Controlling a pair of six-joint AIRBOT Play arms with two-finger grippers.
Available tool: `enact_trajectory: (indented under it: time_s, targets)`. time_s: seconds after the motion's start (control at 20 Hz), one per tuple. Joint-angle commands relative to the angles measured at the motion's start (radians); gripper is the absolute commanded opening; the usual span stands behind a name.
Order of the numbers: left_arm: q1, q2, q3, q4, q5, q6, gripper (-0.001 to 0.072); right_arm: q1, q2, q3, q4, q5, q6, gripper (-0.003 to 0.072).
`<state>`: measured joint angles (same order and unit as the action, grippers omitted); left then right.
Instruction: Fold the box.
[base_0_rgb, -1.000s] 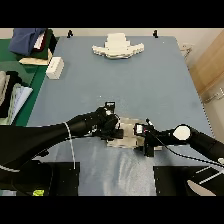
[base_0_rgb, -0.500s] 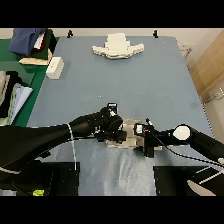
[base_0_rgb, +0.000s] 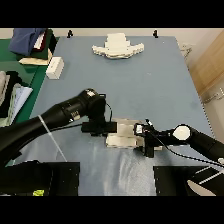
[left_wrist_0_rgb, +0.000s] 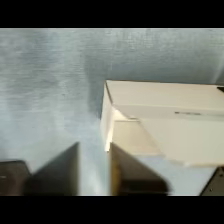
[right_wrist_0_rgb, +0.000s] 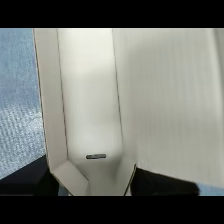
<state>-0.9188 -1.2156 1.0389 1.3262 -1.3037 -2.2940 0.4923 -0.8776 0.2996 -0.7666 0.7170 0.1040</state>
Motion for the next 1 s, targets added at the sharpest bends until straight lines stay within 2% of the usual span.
enact_trajectory:
  time_s: [0.0,0.25,0.4,0.45,0.6,0.7,0.75,0.85,0.9,0.95]
  targets:
    - [0.139,0.085,0.001,-0.183,-0.132,0.24,0.0015,0.0,0.0,0.0,0.0,0.0,0.0,0.052]
    - [0.278,0.154,0.0,-0.193,-0.169,0.573,0.0015,0.0,0.0,0.0,0.0,0.0,0.0,0.052]
    - [0.284,0.15,-0.002,-0.153,-0.112,0.835,0.0016,0.0,0.0,0.0,0.0,0.0,0.0,0.0519]
    - [0.319,0.15,-0.008,-0.183,-0.088,0.942,0.0017,0.0,0.0,0.0,0.0,0.0,0.0,0.052]
    - [0.5,0.159,-0.101,-0.235,0.019,1.361,0.0012,0.0,0.0,0.0,0.0,0.0,0.0,0.052]
    - [0.58,0.166,-0.177,-0.256,0.059,1.544,0.001,0.0,-0.001,0.0,0.0,0.0,0.0,0.052]
    - [0.606,0.165,-0.219,-0.294,0.076,1.629,0.001,0.0,0.0,0.0,0.0,0.0,0.0,0.052]
    - [0.626,0.167,-0.323,-0.46,0.197,1.929,0.0018,0.0,-0.001,0.0,0.0,0.0,0.0,0.052]
    - [0.627,0.167,-0.378,-0.57,0.282,2.066,0.025,0.0,-0.001,0.0,0.0,0.002,0.0,0.052]
    - [0.618,0.167,-0.426,-0.666,0.382,2.158,0.0701,0.0,-0.001,0.0,0.0,0.0,0.0,0.052]
